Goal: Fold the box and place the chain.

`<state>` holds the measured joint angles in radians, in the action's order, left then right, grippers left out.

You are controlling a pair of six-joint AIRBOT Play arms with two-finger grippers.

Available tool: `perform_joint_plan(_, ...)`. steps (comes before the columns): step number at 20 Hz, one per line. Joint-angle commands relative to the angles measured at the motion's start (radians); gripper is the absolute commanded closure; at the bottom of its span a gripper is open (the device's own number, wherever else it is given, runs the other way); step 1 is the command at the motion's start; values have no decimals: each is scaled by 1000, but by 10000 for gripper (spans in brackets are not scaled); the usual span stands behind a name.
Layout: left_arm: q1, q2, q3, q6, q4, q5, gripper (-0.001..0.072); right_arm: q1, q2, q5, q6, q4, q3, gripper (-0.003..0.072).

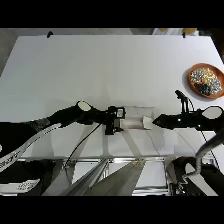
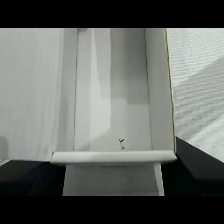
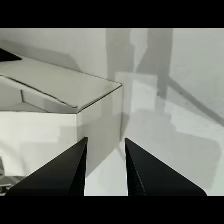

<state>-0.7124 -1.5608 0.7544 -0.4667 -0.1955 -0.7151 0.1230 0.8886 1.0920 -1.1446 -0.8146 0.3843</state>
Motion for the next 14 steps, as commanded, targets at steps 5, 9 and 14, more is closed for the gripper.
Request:
perform_joint_plan(5, 0, 0, 1, 0, 0, 0, 477, -60, -60, 24, 1, 6, -2, 403)
perform_joint_plan(9, 0, 0, 1, 0, 0, 0, 477, -171, -60, -69, -106, -58, -2, 336)
perform_joint_plan(14, 0, 0, 1, 0, 0, 0, 477, -356, -53, -178, -376, -245, 51, 345)
